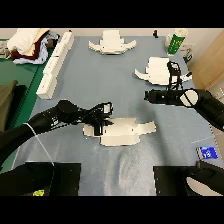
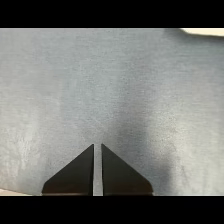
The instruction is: Fold the box.
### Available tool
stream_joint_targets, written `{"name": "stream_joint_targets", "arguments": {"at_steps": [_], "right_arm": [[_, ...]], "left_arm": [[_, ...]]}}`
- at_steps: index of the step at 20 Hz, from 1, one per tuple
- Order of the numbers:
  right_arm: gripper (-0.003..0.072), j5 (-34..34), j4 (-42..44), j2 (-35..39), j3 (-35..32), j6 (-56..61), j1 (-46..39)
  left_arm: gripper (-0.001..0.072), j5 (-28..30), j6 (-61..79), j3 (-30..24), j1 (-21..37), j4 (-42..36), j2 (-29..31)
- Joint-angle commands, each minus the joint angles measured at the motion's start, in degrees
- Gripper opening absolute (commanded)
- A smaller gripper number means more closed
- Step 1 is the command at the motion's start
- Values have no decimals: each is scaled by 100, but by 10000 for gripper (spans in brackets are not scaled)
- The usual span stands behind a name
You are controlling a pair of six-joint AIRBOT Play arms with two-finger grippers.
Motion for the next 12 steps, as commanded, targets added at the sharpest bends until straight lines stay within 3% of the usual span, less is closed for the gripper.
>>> {"name": "stream_joint_targets", "arguments": {"at_steps": [1, 5, 12], "right_arm": [[68, -15, 0, -2, 7, 0, -2], [68, -11, 9, -2, 7, 0, -2], [68, -13, 46, -2, 7, 0, -2]], "left_arm": [[15, -129, -103, 122, 37, 4, -22], [14, -704, -706, 538, 247, 109, -22], [14, -1128, -855, 533, 251, 94, -210]]}}
